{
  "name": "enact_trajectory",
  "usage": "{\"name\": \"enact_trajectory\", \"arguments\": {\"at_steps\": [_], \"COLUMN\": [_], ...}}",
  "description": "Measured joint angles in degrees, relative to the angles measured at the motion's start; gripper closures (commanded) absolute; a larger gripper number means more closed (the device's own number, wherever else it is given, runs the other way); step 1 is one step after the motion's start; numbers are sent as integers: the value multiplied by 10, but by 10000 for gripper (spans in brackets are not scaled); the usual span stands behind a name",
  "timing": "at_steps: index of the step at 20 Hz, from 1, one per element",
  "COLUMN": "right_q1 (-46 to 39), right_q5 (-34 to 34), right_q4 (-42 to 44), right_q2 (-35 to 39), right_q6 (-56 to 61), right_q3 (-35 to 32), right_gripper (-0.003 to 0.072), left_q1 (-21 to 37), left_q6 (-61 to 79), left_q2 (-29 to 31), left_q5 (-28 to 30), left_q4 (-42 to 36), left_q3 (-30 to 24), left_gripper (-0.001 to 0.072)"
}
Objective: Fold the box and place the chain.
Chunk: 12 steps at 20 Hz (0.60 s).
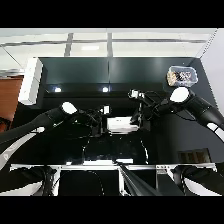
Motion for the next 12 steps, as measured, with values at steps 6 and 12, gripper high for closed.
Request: {"name": "enact_trajectory", "arguments": {"at_steps": [6, 12], "right_q1": [19, 24], "right_q5": [-15, -24], "right_q4": [3, -9], "right_q2": [0, 0], "right_q6": [10, 20], "right_q3": [0, 0], "right_gripper": [568, 667], "left_q1": [0, 0], "left_q6": [0, -1], "left_q2": [0, 0], "left_q5": [0, 0], "left_q4": [1, 0], "left_q3": [0, 0], "left_gripper": [304, 304]}}
